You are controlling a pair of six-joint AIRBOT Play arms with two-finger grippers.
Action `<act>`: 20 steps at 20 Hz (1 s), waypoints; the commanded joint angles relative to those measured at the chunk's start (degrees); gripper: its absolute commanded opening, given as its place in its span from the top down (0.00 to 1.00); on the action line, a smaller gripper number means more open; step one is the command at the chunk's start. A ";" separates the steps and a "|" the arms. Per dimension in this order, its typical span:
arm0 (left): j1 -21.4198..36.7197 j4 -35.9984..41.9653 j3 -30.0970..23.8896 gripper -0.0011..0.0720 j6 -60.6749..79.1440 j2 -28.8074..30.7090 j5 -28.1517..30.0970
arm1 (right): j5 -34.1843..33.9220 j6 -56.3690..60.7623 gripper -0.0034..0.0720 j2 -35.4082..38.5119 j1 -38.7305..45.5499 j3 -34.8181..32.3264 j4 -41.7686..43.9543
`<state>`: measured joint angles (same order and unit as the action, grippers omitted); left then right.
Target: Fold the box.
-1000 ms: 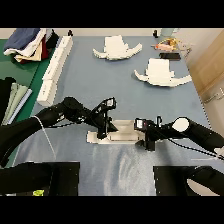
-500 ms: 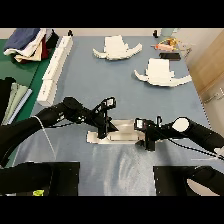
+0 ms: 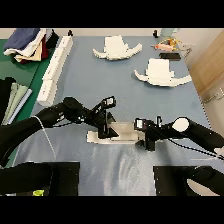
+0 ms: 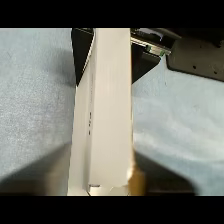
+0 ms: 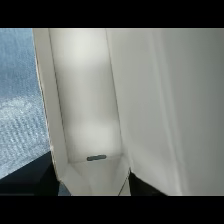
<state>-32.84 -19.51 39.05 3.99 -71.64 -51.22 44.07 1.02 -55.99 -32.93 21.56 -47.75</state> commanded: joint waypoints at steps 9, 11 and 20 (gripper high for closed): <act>9.64 -25.97 0.04 0.97 -43.21 13.70 -25.38 | 0.00 0.00 0.27 -0.02 -0.04 0.00 0.00; 8.90 -21.64 0.04 0.97 -53.31 15.04 -27.54 | 0.00 0.00 0.27 -0.02 -0.04 -0.02 0.00; -3.13 -7.23 4.81 0.97 -65.99 8.39 2.36 | 0.00 0.00 0.27 -0.02 -0.04 -0.02 0.00</act>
